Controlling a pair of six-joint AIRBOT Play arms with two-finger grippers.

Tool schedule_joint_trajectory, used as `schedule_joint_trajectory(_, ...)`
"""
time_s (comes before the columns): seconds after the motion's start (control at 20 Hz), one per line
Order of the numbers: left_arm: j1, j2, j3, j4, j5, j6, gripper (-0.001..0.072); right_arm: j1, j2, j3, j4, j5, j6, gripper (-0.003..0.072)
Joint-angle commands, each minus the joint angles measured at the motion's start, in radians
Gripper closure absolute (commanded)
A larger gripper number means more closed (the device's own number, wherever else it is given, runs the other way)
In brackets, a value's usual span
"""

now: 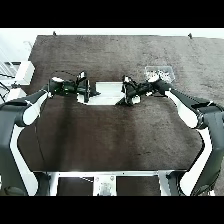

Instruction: Fold the box and place the chain.

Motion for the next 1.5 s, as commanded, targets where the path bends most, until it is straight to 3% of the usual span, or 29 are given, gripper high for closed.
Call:
schedule_joint_trajectory(0.0,0.0,0.0,0.0,-0.008,-0.008,-0.002,0.069,0.0,0.0,0.0,0.0,0.0,0.001,0.0211)
schedule_joint_trajectory(0.15,0.0,0.0,0.0,-0.009,-0.036,-0.001,0.067,0.0,0.0,0.0,0.0,0.0,0.001,0.0211)
schedule_joint_trajectory(0.25,0.0,0.001,0.0,-0.011,-0.034,-0.008,0.0237,0.0,0.0,0.0,0.0,0.0,0.001,0.0211)
schedule_joint_trajectory(0.5,0.008,0.01,0.029,-0.004,-0.047,-0.037,0.0231,0.0,0.0,0.0,0.0,0.0,0.001,0.0212)
schedule_joint_trajectory(0.7,0.084,0.01,0.1,0.009,-0.173,-0.113,0.0231,0.0,0.0,0.0,0.0,0.0,0.001,0.0211)
schedule_joint_trajectory(0.8,0.142,0.01,0.148,0.003,-0.266,-0.148,0.0232,0.0,0.0,0.0,0.0,0.0,0.001,0.0211)
schedule_joint_trajectory(0.85,0.164,0.01,0.174,0.001,-0.303,-0.17,0.0268,0.0,0.0,0.0,0.0,0.0,0.001,0.0211)
schedule_joint_trajectory(0.95,0.194,0.01,0.235,0.003,-0.431,-0.194,0.0696,0.0,0.0,0.0,0.0,0.0,0.001,0.0211)
schedule_joint_trajectory(1.05,0.2,0.012,0.297,0.003,-0.531,-0.27,0.0695,0.0,0.0,0.0,0.0,0.0,0.001,0.0211)
schedule_joint_trajectory(1.2,0.2,0.118,0.298,0.025,-0.474,-0.356,0.0698,0.0,0.0,0.0,0.0,0.0,0.001,0.0211)
schedule_joint_trajectory(1.3,0.19,0.238,0.225,0.047,-0.411,-0.34,0.0698,0.0,0.0,0.0,0.0,0.0,0.001,0.0211)
schedule_joint_trajectory(1.45,0.147,0.42,0.027,0.111,-0.256,-0.284,0.0698,0.0,0.0,0.0,0.0,0.0,0.001,0.0211)
